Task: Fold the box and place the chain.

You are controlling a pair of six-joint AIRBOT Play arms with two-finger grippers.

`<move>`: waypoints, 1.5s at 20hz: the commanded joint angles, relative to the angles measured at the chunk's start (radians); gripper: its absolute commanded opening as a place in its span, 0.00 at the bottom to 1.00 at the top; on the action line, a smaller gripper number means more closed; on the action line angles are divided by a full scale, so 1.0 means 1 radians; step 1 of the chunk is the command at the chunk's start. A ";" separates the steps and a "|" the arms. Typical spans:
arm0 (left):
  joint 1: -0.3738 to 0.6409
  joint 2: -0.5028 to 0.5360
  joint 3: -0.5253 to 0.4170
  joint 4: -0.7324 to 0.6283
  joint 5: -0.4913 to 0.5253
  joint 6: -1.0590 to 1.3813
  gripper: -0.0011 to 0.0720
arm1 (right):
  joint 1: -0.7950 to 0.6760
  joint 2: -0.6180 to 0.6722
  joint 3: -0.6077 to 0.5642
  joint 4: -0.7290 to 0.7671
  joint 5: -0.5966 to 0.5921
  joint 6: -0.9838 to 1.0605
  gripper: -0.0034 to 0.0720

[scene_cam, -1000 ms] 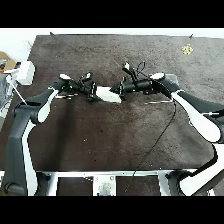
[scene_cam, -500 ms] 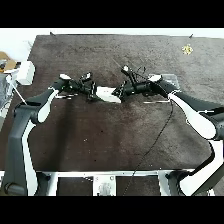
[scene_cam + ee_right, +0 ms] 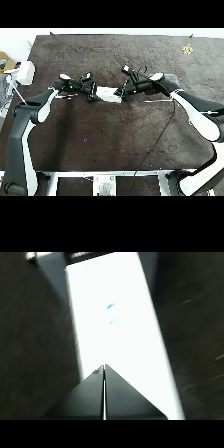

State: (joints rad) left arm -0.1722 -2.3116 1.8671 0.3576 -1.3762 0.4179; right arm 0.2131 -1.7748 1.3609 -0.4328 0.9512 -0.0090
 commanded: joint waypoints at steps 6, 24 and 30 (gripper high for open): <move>0.001 -0.001 0.000 0.000 -0.001 0.001 0.32 | 0.001 0.499 -0.259 0.067 -0.494 0.129 0.04; 0.000 -0.001 0.000 -0.010 -0.005 0.001 0.32 | 0.001 1.740 -1.442 0.179 -1.132 0.167 0.05; 0.001 0.000 0.000 -0.042 -0.005 -0.015 0.09 | 0.001 1.740 -1.443 0.157 -1.135 0.167 0.05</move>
State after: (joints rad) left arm -0.1719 -2.3123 1.8668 0.3420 -1.3792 0.4183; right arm 0.2131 -0.0486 -0.0715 -0.2695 -0.1802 0.1570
